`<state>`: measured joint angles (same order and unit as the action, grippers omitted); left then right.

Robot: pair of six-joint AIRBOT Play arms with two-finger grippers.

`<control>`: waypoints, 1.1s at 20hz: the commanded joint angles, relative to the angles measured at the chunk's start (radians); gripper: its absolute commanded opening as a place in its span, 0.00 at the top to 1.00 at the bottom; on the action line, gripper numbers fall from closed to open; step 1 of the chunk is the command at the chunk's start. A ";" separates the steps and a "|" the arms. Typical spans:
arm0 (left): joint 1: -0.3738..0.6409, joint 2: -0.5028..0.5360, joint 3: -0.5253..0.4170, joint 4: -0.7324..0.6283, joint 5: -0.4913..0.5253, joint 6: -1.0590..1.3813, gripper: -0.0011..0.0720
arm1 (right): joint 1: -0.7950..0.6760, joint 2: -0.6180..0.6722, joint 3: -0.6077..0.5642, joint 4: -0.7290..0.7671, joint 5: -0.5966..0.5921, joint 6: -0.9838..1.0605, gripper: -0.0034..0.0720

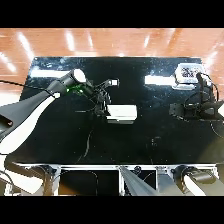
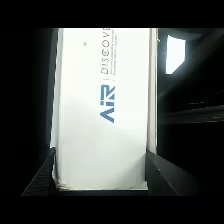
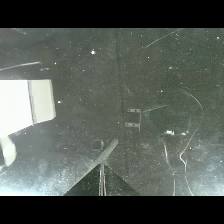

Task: Fold the box and place the chain.

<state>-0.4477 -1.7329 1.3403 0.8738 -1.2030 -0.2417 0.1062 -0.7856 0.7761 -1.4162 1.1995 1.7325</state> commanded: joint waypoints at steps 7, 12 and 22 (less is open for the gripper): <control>-0.031 0.000 0.048 0.114 -0.047 -0.188 0.86 | 0.000 0.000 0.000 -0.007 0.000 0.000 0.90; 0.000 0.014 0.145 0.113 -0.113 -0.204 0.96 | 0.000 0.000 0.000 -0.007 0.000 0.000 0.90; 0.284 0.174 0.160 0.117 -0.087 -0.383 0.96 | 0.000 0.000 0.000 -0.006 -0.005 0.000 0.90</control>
<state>-0.2649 -1.6054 1.4975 0.9897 -1.3113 -0.5667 0.1062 -0.7856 0.7761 -1.4231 1.1980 1.7321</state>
